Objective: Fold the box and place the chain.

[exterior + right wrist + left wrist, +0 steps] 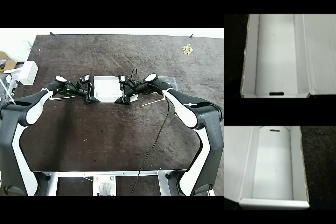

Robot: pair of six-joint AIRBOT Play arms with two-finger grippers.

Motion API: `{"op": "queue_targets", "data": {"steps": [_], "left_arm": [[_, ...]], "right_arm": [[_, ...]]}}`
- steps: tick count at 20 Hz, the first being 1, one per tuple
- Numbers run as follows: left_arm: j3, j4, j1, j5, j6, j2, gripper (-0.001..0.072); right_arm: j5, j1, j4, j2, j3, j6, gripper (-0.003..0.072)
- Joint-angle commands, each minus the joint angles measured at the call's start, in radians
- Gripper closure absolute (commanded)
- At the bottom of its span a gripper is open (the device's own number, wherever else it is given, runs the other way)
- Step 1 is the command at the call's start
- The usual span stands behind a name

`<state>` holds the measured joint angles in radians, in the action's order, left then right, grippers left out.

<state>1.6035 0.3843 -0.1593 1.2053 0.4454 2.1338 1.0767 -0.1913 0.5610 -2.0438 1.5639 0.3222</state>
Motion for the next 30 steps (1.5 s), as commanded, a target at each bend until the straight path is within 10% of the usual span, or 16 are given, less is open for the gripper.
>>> {"op": "queue_targets", "data": {"steps": [1, 22, 24, 30], "left_arm": [[0.0, -0.003, 0.0, -0.002, 0.0, -0.001, 0.0547], [0.0, -0.003, 0.0, -0.002, 0.0, -0.001, 0.0546], [0.0, -0.003, 0.0, -0.002, 0.0, -0.001, 0.0546], [0.0, -0.003, 0.0, -0.002, 0.0, -0.001, 0.0546]], "right_arm": [[0.0, -0.001, 0.0, 0.0, 0.0, 0.0, 0.0094], [0.002, -0.001, 0.0, 0.0, 0.0, -0.001, 0.0094], [0.0, -0.001, 0.0, 0.0, 0.0, -0.009, -0.002], [0.008, -0.001, 0.04, 0.016, 0.0, -0.04, -0.0034]]}}
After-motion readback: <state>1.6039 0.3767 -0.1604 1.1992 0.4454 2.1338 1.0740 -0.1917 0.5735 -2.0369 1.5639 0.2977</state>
